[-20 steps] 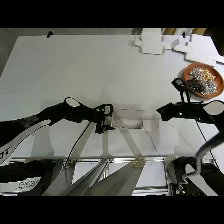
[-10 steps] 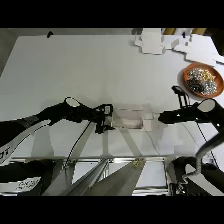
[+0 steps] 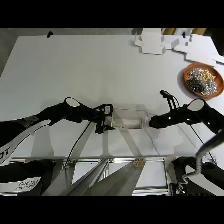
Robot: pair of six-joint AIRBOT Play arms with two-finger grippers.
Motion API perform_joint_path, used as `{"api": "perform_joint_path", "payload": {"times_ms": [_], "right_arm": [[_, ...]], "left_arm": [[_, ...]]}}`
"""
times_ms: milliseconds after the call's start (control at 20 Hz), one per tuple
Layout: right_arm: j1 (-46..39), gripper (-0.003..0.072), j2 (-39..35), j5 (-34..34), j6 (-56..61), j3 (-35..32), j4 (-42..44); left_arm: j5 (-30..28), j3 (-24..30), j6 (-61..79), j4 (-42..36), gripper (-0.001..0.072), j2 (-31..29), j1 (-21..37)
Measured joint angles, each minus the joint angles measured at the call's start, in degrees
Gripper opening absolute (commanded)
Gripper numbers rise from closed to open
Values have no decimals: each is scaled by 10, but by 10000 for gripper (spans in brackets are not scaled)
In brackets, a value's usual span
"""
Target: Fold the box and place the chain.
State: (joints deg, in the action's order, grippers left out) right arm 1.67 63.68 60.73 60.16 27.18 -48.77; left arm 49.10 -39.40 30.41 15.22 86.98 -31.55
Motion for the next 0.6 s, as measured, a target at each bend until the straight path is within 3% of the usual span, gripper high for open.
{"api": "perform_joint_path", "payload": {"times_ms": [50, 250, 600], "right_arm": [[1, 200, -7, 3, -2, 0, 6], [2, 276, -34, 10, -6, 0, 27], [30, 295, -66, 26, -6, 0, 47]], "left_arm": [[0, 0, 0, 0, 37, 0, 0], [0, 0, 0, 0, 37, 0, 0], [0, 0, 0, 0, 37, 0, 0]]}}
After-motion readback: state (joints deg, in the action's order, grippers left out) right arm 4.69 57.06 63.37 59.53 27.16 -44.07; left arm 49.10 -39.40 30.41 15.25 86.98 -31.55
